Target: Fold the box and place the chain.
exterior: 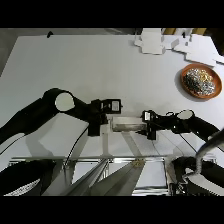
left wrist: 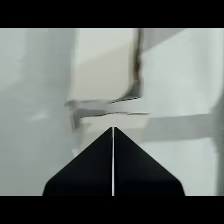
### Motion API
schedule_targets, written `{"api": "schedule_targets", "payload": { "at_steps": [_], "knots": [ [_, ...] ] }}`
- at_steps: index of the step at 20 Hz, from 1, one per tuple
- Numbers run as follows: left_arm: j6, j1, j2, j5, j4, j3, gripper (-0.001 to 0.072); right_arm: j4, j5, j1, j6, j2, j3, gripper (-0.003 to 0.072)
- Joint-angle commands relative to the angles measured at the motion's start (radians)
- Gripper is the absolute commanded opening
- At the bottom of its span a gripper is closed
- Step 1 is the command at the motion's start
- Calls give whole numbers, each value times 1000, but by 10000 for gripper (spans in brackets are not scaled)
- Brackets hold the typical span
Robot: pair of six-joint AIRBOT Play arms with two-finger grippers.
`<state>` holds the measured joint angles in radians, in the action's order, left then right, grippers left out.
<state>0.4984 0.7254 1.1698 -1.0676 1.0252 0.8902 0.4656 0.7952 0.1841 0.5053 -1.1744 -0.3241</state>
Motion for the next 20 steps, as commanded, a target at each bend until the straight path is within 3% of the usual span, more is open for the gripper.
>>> {"api": "schedule_targets", "payload": {
  "at_steps": [1, 4, 7, 10, 16, 18, 20],
  "knots": [
    [101, 134, -9, -17, -56, 1, 1, 1, 2, 0, 1, 0, 0, 403],
    [101, 198, 48, 259, -176, 1, 1, 1, 2, 0, 1, 0, 0, 403],
    [107, 185, 121, 553, -244, 2, 3, 1, 2, 0, 1, 0, 0, 403],
    [110, 141, 185, 746, -325, 13, 2, 1, 2, 0, 1, 0, 0, 403],
    [113, 42, 312, 605, -344, 26, 3, 1, 2, 0, 1, 0, 0, 403],
    [113, 26, 290, 568, -335, 26, 5, 1, 2, 0, 1, 0, 0, 403],
    [113, 12, 217, 450, -256, 26, 4, 1, 2, 0, 1, 0, 0, 403]
  ]
}}
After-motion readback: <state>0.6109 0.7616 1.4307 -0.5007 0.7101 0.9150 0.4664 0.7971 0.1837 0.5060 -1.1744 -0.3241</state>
